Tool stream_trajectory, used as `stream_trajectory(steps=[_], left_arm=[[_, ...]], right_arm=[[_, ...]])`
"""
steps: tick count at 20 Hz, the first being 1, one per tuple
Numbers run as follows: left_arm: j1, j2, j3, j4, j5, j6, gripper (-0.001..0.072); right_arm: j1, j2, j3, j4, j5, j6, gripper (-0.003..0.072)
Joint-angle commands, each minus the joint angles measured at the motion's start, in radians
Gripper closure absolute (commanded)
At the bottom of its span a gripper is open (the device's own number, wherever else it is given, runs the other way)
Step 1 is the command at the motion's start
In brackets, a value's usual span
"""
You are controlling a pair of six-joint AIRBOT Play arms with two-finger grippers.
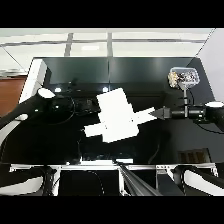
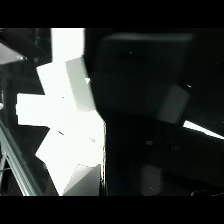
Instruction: Fold the box and place the chain.
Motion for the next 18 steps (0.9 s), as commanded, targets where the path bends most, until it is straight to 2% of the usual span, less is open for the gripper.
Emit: stream_trajectory(steps=[1,4,7,8,9,11,12,13,15,16,18], left_arm=[[0.000,-0.145,0.018,-0.270,-0.132,0.232,0.0001],[-0.012,-0.215,0.058,-0.320,-0.261,0.343,0.0002],[-0.017,-0.250,0.115,-0.229,-0.387,0.400,0.0028],[-0.016,-0.251,0.135,-0.180,-0.414,0.397,0.0102],[-0.017,-0.251,0.155,-0.135,-0.433,0.397,0.0216],[-0.024,-0.251,0.189,-0.075,-0.436,0.392,0.0326],[-0.031,-0.251,0.204,-0.055,-0.435,0.393,0.0364],[-0.038,-0.251,0.218,-0.029,-0.435,0.393,0.0364],[-0.056,-0.251,0.243,0.033,-0.435,0.393,0.0440],[-0.068,-0.251,0.255,0.066,-0.435,0.393,0.0445],[-0.085,-0.251,0.276,0.116,-0.428,0.393,0.0595]], right_arm=[[0.019,0.000,-0.007,0.005,-0.005,-0.014,0.0667],[0.019,0.000,-0.007,0.004,-0.002,-0.014,0.0667],[0.019,0.000,-0.007,0.003,0.000,-0.014,0.0667],[0.019,0.000,-0.007,0.001,0.002,-0.014,0.0667],[0.019,0.000,-0.007,0.001,0.007,-0.014,0.0667],[0.019,0.000,-0.007,-0.004,0.010,-0.014,0.0667],[0.019,0.000,-0.007,-0.010,0.010,-0.014,0.0667],[0.019,0.000,-0.007,-0.013,0.009,-0.014,0.0667],[0.019,0.000,-0.007,-0.015,0.010,-0.015,0.0666],[0.019,0.000,-0.007,-0.021,0.010,-0.018,0.0666],[0.019,0.000,-0.007,-0.031,0.008,-0.026,0.0666]])
